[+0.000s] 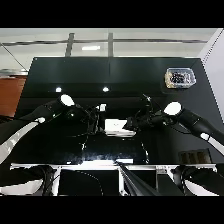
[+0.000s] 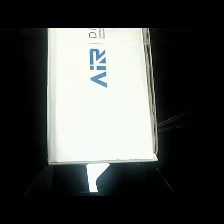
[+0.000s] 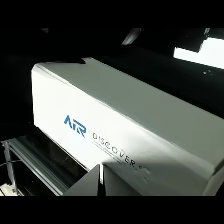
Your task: Fold the box and place the chain.
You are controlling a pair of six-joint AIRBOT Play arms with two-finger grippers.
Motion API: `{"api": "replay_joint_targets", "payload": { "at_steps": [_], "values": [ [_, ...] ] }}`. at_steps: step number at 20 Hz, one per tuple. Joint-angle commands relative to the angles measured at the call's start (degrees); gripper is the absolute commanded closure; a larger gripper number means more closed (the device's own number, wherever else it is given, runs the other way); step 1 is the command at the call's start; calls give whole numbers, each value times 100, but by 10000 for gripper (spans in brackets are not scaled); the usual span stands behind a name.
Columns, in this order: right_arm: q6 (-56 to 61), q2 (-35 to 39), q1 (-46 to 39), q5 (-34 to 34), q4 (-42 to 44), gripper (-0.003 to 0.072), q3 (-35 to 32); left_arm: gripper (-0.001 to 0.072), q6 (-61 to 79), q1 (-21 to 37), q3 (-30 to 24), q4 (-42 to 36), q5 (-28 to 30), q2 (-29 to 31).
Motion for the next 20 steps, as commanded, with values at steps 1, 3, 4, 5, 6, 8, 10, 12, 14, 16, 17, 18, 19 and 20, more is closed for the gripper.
{"api": "replay_joint_targets", "payload": {
  "at_steps": [1, 3, 4, 5, 6, 8, 10, 12, 14, 16, 17, 18, 19, 20],
  "values": [
    [0, -11, 7, -55, -28, 641, -4, 269, 9, -2, 0, 0, 2, -2],
    [-4, -9, 4, -13, 37, 641, -2, 269, 7, -2, 0, 0, 2, -2],
    [-17, -2, 4, 4, 111, 641, 0, 269, 9, -2, 0, 0, 2, -2],
    [-87, 7, 4, 28, 260, 641, 2, 269, 7, -2, 0, 0, 0, -2],
    [-146, 13, 4, 44, 409, 641, 13, 269, 7, -2, 0, 0, 0, -2],
    [-240, 46, 4, 33, 660, 641, 59, 269, 7, -2, 0, 0, 0, -2],
    [-367, 116, -22, -4, 688, 641, 125, 269, 9, -2, 2, -2, 2, -2],
    [-398, 369, -216, -4, 684, 641, 170, 268, 7, 11, 2, -2, -9, 2],
    [-378, 901, -699, 81, 472, 641, 170, 252, 7, 11, 2, 26, -17, 37],
    [-188, 1469, -1333, 273, 52, 641, 170, -1, -63, 33, 2, 55, -22, 107],
    [-59, 1700, -1633, 356, -175, 641, 170, -6, -254, 42, 9, 72, -39, 168],
    [24, 1893, -1932, 481, -345, 641, 170, -5, -382, 48, 9, 153, -92, 293],
    [26, 2033, -2162, 605, -439, 641, 170, -6, -446, 48, 9, 304, -166, 448],
    [26, 2138, -2374, 717, -514, 641, 170, -6, -450, 48, 9, 507, -232, 643]
  ]
}}
